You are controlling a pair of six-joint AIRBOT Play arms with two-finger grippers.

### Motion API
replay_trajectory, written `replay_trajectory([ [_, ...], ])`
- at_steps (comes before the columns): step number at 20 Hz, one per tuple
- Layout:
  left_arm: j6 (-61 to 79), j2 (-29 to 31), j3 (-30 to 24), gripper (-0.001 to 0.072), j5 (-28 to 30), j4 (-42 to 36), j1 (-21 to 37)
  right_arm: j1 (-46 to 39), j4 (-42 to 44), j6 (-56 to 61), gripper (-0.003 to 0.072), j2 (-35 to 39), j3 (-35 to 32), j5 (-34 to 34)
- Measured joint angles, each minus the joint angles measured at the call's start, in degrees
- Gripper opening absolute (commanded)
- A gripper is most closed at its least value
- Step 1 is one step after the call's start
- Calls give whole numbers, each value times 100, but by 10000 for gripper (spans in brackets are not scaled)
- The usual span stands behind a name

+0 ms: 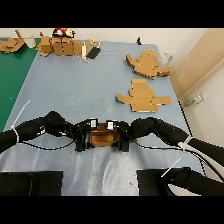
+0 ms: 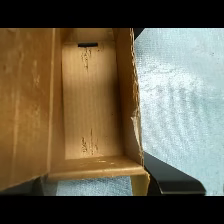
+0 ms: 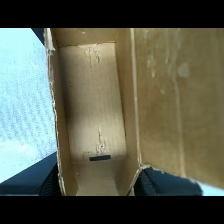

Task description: Fold the box.

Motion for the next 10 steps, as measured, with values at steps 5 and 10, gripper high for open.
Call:
replay_trajectory([
  [5, 0, 0, 0, 529, -2, 2, 0, -2, -11, 2, 441, 0, 0, -2],
  [10, 0, 0, 0, 529, -4, 4, 0, -17, -17, 0, 717, 9, 11, -4],
])
